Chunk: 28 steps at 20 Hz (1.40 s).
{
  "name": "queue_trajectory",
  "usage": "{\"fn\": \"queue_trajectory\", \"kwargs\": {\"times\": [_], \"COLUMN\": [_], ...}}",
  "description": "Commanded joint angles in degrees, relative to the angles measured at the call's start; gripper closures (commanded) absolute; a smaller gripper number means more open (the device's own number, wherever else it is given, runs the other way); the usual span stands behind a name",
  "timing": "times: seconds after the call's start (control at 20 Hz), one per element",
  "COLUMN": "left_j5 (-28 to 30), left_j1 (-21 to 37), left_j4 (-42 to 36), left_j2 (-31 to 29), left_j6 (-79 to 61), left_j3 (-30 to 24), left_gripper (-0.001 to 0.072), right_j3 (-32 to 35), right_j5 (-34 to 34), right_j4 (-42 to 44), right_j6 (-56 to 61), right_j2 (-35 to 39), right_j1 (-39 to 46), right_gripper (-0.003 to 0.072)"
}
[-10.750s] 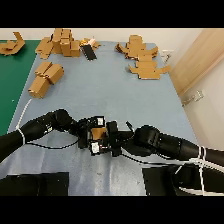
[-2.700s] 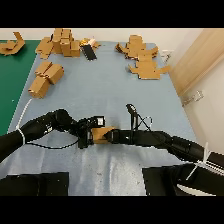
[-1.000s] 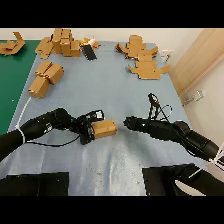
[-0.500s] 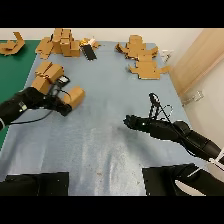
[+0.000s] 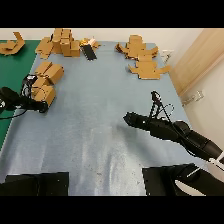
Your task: Fold the box.
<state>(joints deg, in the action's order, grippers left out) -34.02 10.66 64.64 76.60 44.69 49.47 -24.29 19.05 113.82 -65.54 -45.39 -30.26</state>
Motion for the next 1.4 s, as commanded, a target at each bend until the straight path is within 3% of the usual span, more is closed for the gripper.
{"fn": "queue_trajectory", "kwargs": {"times": [0.0,0.3,0.55,0.6,0.65,0.95,1.25,1.35], "left_j5": [2.5,3.4,3.3,2.8,2.5,-2.6,-20.3,-22.8], "left_j1": [0.8,0.3,-0.3,-0.3,-0.2,2.0,5.4,5.0], "left_j4": [-0.5,-0.6,-0.6,-0.5,-0.6,-0.2,-0.1,-0.2], "left_j2": [3.4,9.6,10.8,10.8,10.8,10.8,9.8,8.5], "left_j6": [0.6,4.7,4.7,4.7,5.0,7.5,7.6,7.7], "left_j3": [1.3,8.1,11.0,11.3,11.5,14.3,23.0,25.0], "left_gripper": [0.0444,0.0444,0.0439,0.0252,0.0001,-0.0001,-0.0001,-0.0001], "right_j3": [0.0,0.0,0.0,0.0,0.0,0.0,0.0,0.0], "right_j5": [-0.6,-0.6,-0.6,-0.6,-0.6,-0.5,0.7,0.8], "right_j4": [0.0,0.0,0.0,0.0,0.0,0.0,0.0,0.4], "right_j6": [0.2,0.2,0.2,0.2,0.2,0.2,0.2,0.2], "right_j2": [0.0,0.0,0.0,0.0,0.0,0.0,0.0,0.0], "right_j1": [0.0,0.0,0.0,0.0,0.0,0.0,-0.1,-0.1], "right_gripper": [0.0679,0.0679,0.068,0.068,0.0679,0.0679,0.0677,0.057]}}
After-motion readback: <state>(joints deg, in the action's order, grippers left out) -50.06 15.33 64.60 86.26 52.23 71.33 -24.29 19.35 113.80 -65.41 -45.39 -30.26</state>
